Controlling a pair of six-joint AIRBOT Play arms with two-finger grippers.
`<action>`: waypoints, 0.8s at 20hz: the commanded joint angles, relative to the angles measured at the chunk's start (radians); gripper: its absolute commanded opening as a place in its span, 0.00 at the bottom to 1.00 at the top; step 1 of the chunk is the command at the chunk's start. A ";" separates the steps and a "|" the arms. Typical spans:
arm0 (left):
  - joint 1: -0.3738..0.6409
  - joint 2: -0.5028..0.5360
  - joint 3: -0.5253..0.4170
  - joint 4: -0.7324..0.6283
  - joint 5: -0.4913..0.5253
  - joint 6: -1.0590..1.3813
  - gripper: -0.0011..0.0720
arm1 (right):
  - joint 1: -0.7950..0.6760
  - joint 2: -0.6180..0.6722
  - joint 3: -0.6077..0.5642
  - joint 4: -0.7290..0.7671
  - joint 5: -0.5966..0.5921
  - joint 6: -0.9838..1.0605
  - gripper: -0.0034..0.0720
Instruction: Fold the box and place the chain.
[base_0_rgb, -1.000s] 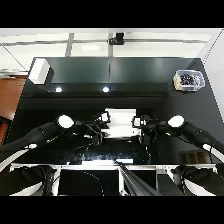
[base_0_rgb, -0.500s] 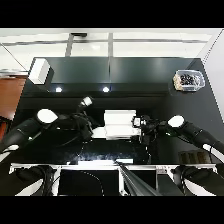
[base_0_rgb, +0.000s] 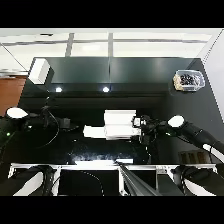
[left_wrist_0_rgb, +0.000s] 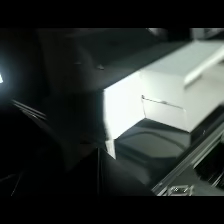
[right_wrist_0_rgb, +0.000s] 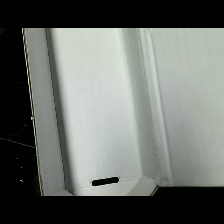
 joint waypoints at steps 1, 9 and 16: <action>0.100 -0.017 -0.054 0.006 0.014 -0.156 0.05 | 0.001 -0.001 0.000 0.000 0.000 0.000 0.53; -0.104 -0.143 -0.060 -0.036 0.103 -0.215 0.05 | 0.001 -0.001 0.000 0.000 0.000 0.000 0.53; -0.264 -0.188 -0.060 -0.253 0.171 -0.100 0.05 | 0.001 -0.001 0.000 0.006 -0.011 0.008 0.53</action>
